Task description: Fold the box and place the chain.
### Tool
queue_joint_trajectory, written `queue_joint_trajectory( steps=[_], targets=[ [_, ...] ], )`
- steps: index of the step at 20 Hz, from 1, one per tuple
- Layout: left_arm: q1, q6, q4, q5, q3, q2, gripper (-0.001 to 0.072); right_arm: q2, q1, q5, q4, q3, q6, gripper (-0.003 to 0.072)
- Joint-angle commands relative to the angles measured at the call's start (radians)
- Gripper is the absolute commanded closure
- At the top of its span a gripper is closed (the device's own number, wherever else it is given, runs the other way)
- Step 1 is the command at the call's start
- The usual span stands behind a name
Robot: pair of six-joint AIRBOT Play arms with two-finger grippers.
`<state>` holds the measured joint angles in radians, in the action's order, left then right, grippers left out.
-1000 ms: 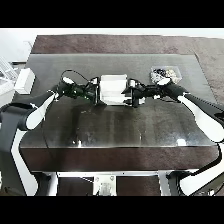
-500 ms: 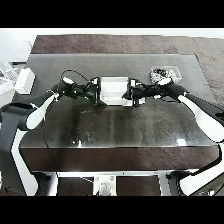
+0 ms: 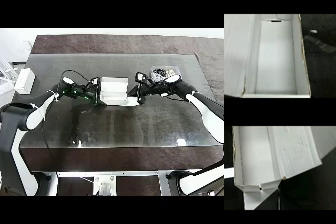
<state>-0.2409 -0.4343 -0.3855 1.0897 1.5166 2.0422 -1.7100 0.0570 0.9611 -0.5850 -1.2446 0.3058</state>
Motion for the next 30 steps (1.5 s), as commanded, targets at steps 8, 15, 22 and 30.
queue_joint_trajectory(
  steps=[8, 15, 22, 30],
  targets=[
    [0.000, 0.000, 0.000, -0.001, 0.000, 0.000, 0.0238, 0.164, -0.130, -0.062, -0.141, -0.001, -0.874, 0.0676],
    [0.000, 0.000, 0.000, -0.005, 0.000, 0.000, 0.0238, 0.103, -0.251, 0.108, -0.226, 0.000, -1.250, 0.0677],
    [0.000, 0.000, 0.000, -0.005, 0.000, 0.000, 0.0238, -0.012, -0.198, 0.144, -0.227, -0.001, -1.315, 0.0677],
    [0.000, 0.000, 0.000, -0.005, 0.000, 0.000, 0.0238, -0.052, -0.027, 0.176, -0.156, -0.016, -1.320, 0.0677]
  ],
)
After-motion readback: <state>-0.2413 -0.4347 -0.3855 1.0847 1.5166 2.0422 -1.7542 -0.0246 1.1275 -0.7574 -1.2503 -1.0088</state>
